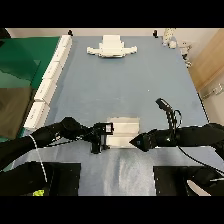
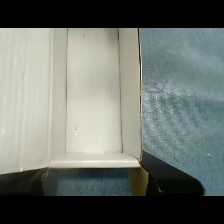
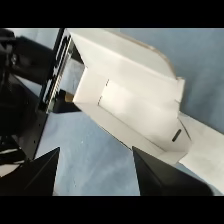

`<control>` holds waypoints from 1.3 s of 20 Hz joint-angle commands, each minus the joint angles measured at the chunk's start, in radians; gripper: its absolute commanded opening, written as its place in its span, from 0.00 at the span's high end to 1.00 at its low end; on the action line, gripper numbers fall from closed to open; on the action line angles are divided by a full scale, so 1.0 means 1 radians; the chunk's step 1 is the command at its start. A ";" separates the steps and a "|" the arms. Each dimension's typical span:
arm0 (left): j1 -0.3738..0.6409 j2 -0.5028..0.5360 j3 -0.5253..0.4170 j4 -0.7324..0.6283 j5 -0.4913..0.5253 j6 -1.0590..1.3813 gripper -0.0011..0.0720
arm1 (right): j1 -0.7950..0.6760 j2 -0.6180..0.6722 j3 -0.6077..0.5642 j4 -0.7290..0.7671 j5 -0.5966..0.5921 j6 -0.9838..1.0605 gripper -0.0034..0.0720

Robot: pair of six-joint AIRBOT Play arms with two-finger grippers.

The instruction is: Fold the box.

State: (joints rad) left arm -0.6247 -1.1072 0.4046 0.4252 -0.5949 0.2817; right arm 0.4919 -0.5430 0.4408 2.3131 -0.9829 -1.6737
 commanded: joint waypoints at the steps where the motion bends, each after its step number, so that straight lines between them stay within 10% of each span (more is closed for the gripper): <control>1: 0.001 -0.001 0.000 0.015 0.018 -0.010 0.40 | 0.001 0.000 0.001 0.010 0.116 0.045 0.04; 3: 0.001 -0.001 0.000 0.021 0.017 -0.010 0.40 | 0.001 -0.006 0.001 0.015 0.174 0.063 0.06; 6: 0.001 -0.002 0.001 0.024 0.016 -0.009 0.40 | 0.001 -0.067 0.005 0.026 0.195 0.062 0.36; 8: 0.001 -0.002 0.000 0.024 0.016 -0.009 0.40 | 0.002 -0.127 0.006 0.035 0.246 0.062 0.73; 17: 0.001 -0.002 0.000 0.024 0.016 -0.009 0.40 | 0.001 -0.484 0.074 0.030 0.419 0.023 0.87; 26: 0.001 -0.002 0.001 0.024 0.017 -0.009 0.40 | 0.001 -0.534 0.074 0.013 0.413 0.014 0.87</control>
State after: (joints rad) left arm -0.6243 -1.1084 0.4053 0.4488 -0.5774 0.2710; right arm 0.4927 -1.0557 0.5137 2.3329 -0.5709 -1.6577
